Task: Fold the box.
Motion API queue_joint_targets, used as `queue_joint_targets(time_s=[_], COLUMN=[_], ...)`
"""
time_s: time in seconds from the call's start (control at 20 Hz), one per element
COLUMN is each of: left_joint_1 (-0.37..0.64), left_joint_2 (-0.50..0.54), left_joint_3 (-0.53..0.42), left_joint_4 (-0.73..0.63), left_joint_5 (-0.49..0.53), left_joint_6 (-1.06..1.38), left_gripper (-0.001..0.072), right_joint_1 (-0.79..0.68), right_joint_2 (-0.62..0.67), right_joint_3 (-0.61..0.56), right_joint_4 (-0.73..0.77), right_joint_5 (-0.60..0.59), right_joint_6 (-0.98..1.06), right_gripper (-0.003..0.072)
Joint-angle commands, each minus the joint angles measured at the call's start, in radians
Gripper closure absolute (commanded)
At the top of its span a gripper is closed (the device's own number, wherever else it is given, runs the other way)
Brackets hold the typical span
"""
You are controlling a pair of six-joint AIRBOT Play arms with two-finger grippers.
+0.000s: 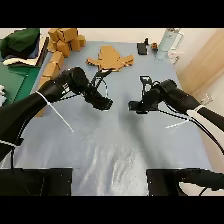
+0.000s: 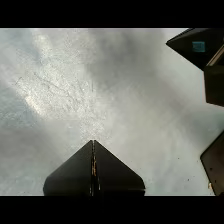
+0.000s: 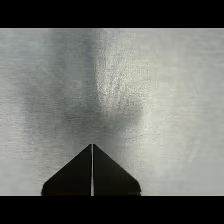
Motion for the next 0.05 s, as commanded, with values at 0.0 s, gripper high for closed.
queue_joint_targets(time_s=[0.0], left_joint_1=[-0.003], left_joint_2=[-0.005], left_joint_3=[0.001], left_joint_4=[-0.002], left_joint_5=[0.001], left_joint_6=[-0.002], left_gripper=[0.0695], right_joint_1=[0.0], right_joint_2=[-0.001], right_joint_3=[0.001], right_joint_4=[0.001], right_joint_5=[-0.002], right_joint_6=[0.0], right_gripper=[0.0679])
